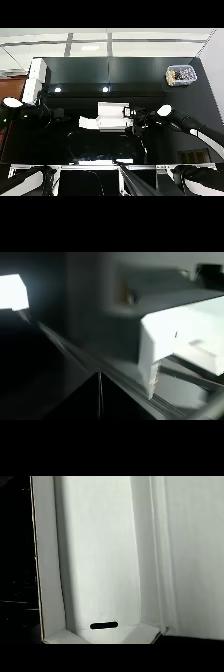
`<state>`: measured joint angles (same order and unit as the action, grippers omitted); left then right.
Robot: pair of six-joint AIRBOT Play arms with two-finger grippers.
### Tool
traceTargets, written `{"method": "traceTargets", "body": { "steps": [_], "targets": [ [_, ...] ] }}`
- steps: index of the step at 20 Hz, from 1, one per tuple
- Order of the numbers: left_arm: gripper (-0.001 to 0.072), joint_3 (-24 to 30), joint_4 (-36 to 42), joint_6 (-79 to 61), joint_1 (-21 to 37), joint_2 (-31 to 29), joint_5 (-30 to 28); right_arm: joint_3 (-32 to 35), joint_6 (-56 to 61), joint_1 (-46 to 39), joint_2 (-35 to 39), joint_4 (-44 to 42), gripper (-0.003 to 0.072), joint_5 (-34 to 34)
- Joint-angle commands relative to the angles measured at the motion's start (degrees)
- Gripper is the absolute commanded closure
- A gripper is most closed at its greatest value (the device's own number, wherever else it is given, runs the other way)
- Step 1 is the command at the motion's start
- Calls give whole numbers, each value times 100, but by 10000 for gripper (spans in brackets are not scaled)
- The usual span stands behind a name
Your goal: Fold the box and place the chain.
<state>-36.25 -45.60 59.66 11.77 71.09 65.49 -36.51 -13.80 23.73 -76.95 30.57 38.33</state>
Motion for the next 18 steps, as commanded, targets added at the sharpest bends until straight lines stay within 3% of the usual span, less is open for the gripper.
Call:
{"method": "traceTargets", "body": {
  "steps": [1, 3, 8, 14, 15, 17, 18],
  "targets": [
    [681, 55, 404, 560, 254, 809, 533, 0, 2, -2, -2, 0, 245, 2],
    [682, 39, 1029, 328, -94, 1141, 315, -2, 2, 0, -2, 0, 245, 2],
    [681, -356, 820, 337, -1224, 1644, 79, 0, 2, 0, -2, 4, 245, 2],
    [676, -658, 1196, -420, -1368, 1779, 610, -2, 2, 0, -2, 4, 245, 2],
    [638, -710, 1193, -457, -1366, 1779, 704, 0, 2, 0, -2, 4, 245, 2],
    [47, -828, 1202, -555, -1368, 1779, 872, -2, 2, 0, -2, 4, 245, 2],
    [2, -883, 1204, -546, -1368, 1779, 907, -2, 2, 0, -2, 4, 245, 2]
  ]
}}
